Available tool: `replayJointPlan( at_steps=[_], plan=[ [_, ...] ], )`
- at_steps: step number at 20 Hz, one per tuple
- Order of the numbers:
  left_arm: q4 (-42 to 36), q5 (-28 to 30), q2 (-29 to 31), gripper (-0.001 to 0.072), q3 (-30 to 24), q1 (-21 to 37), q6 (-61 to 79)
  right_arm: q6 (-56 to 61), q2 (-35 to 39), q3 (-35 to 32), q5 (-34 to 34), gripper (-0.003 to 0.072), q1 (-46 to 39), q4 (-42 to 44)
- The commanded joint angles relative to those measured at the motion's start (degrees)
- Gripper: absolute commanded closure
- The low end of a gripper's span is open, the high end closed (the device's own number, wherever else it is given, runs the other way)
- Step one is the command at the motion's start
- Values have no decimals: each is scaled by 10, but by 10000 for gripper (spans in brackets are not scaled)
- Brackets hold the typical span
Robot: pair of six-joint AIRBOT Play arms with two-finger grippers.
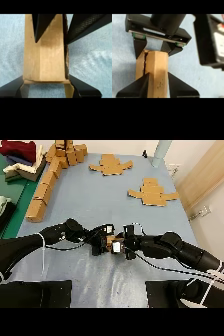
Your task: Fold the box.
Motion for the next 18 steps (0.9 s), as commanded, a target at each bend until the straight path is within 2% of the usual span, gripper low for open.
replayJointPlan(
  at_steps=[1, 2, 8, 9, 10, 14, 15, 18],
  plan=[
    [0, 0, 0, 194, 0, 0, 0, 6, -4, 0, -2, 334, 0, 0],
    [0, 0, 0, 194, 0, 0, 0, 7, -4, 0, -6, 401, 0, 1],
    [0, 0, 0, 194, 0, 0, 0, 9, -4, 0, -47, 408, 0, 31],
    [0, 0, 0, 194, 0, 0, 0, 9, -4, 0, -47, 463, 0, 31],
    [0, 0, 0, 193, 0, 0, 0, 9, -4, 0, -47, 487, 0, 31],
    [0, 0, 0, 193, 0, 0, 0, 10, -4, 0, -47, 494, 0, 31],
    [0, 0, 0, 194, 0, 0, 0, 10, -4, 0, -47, 536, 0, 31],
    [0, 0, 0, 193, 0, 0, 0, 10, -3, 0, -47, 516, 0, 31]
  ],
)
